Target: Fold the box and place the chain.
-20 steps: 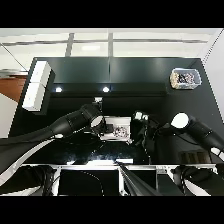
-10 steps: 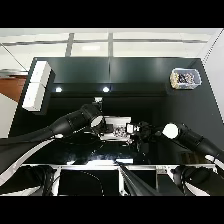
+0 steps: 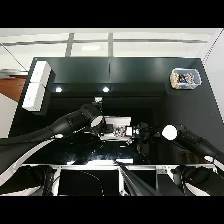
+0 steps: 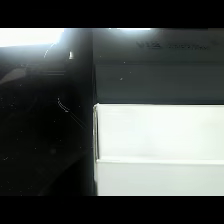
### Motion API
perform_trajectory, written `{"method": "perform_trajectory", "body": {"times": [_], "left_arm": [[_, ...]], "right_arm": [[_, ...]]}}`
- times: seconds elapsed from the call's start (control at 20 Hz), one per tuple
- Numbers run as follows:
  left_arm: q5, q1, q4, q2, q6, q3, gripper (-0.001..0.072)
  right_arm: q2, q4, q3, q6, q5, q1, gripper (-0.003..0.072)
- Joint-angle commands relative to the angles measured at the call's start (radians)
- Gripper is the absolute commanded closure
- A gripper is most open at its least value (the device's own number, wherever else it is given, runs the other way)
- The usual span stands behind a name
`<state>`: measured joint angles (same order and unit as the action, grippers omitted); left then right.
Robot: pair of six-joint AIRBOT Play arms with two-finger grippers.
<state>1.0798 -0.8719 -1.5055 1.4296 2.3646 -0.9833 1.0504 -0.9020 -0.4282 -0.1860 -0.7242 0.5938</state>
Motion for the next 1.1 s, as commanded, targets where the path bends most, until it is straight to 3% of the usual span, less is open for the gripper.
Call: {"method": "perform_trajectory", "body": {"times": [0.0, 0.1, 0.25, 0.3, 0.35, 0.55, 0.8, 1.05], "left_arm": [[0.000, 0.000, 0.000, 0.000, 0.000, 0.000, 0.0678], [0.000, 0.000, 0.000, 0.000, 0.000, 0.000, 0.0678], [0.000, 0.000, 0.000, 0.000, 0.000, 0.000, 0.0679], [0.000, 0.000, 0.000, 0.000, 0.000, 0.000, 0.0679], [0.000, 0.000, 0.000, 0.000, 0.000, 0.000, 0.0679], [0.000, 0.000, 0.000, 0.000, 0.000, 0.000, 0.0679], [-0.001, 0.000, 0.000, 0.000, 0.000, 0.000, 0.0679], [-0.001, 0.000, 0.000, 0.000, 0.000, 0.000, 0.0679]], "right_arm": [[0.001, 0.000, 0.008, 0.000, -0.008, 0.003, 0.0088], [0.002, 0.000, 0.009, 0.000, -0.011, 0.003, 0.0362], [0.002, 0.000, 0.009, 0.000, -0.011, 0.003, 0.0393], [0.002, 0.000, 0.008, 0.000, -0.016, 0.003, 0.0564], [0.002, 0.000, 0.008, -0.002, -0.026, 0.002, 0.0650], [-0.019, -0.028, 0.006, -0.077, -0.080, 0.002, 0.0648], [-0.151, -0.123, -0.023, -0.221, -0.119, -0.003, 0.0649], [-0.285, -0.124, -0.137, -0.393, -0.219, -0.076, 0.0649]]}}
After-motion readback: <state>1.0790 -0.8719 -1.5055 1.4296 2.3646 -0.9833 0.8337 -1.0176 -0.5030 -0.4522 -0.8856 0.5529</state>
